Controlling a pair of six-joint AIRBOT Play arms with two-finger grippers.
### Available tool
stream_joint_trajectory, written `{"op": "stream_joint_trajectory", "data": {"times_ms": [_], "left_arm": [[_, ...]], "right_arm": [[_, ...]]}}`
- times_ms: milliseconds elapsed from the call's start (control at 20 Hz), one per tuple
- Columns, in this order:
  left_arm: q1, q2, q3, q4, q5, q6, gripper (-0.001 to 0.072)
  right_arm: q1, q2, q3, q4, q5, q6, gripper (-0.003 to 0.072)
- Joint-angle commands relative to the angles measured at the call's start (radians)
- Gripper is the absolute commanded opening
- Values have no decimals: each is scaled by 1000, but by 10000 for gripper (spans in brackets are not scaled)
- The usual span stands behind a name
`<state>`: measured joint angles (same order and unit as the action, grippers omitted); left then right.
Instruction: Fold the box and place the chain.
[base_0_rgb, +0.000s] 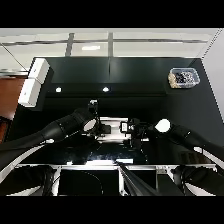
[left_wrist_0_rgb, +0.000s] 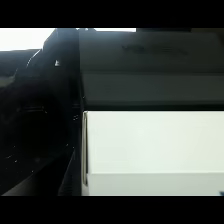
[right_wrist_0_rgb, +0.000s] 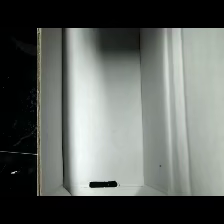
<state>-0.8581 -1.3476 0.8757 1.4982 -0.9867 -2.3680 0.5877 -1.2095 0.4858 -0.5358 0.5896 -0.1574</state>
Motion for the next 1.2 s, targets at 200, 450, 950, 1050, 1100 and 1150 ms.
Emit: {"op": "stream_joint_trajectory", "data": {"times_ms": [200, 450, 950, 1050, 1100, 1150], "left_arm": [[-10, -2, 1, 2, 4, 0, 272], [-21, -10, 1, 27, -22, -24, 271], [-21, -10, 1, 27, -20, -24, 144], [-21, -10, 1, 26, -16, -24, 93], [-21, -10, 1, 26, -17, -23, 87], [-21, -10, 1, 26, -20, -23, 88]], "right_arm": [[1, 0, 0, 0, 0, 0, 460], [1, 0, 0, 0, 0, 0, 460], [1, 0, 0, 0, 0, 0, 460], [1, 0, 0, 0, 0, 0, 460], [1, 0, 0, 0, 0, 0, 460], [1, 0, 0, 0, 0, 1, 460]]}}
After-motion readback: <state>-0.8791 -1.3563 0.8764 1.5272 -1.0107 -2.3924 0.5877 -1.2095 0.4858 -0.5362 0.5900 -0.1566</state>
